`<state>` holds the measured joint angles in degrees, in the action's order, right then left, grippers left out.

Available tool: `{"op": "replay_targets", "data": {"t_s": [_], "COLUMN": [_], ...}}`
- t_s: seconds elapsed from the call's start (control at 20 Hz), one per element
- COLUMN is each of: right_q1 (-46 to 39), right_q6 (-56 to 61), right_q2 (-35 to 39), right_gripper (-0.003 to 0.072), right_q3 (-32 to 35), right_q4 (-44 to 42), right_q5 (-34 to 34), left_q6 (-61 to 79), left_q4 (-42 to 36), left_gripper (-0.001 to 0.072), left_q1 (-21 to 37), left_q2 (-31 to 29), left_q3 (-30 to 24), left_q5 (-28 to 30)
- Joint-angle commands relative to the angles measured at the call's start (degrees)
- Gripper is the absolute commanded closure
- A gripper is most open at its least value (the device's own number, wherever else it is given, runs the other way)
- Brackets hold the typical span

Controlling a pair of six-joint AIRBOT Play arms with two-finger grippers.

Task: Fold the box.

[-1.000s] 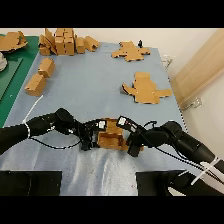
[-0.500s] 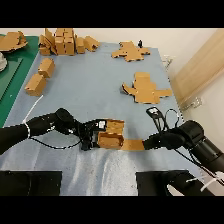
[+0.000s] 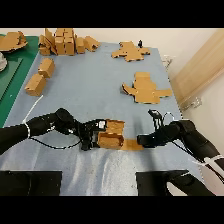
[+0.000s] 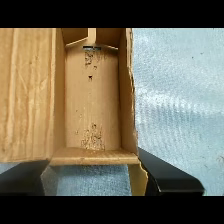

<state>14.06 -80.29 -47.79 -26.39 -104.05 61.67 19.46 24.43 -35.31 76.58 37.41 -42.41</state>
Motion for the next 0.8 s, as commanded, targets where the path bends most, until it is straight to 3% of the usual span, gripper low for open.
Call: {"op": "replay_targets", "data": {"t_s": [0.0, 0.35, 0.75], "right_q1": [-0.4, -0.4, -0.4], "right_q6": [-2.7, -3.4, -9.3], "right_q2": [-2.6, -2.6, -2.5], "right_gripper": [0.0683, 0.0683, 0.0683], "right_q3": [0.6, 0.6, 0.5], "right_q4": [-7.9, -8.5, -20.2], "right_q5": [-2.9, -3.9, -4.7], "left_q6": [0.0, 0.0, 0.0], "left_q4": [0.0, 0.0, 0.0], "left_gripper": [0.0306, 0.0306, 0.0306], "left_q1": [0.0, 0.0, 0.0], "left_q2": [0.0, 0.0, 0.0], "left_q3": [0.0, 0.0, 0.0], "left_q5": [0.0, 0.0, 0.0]}}
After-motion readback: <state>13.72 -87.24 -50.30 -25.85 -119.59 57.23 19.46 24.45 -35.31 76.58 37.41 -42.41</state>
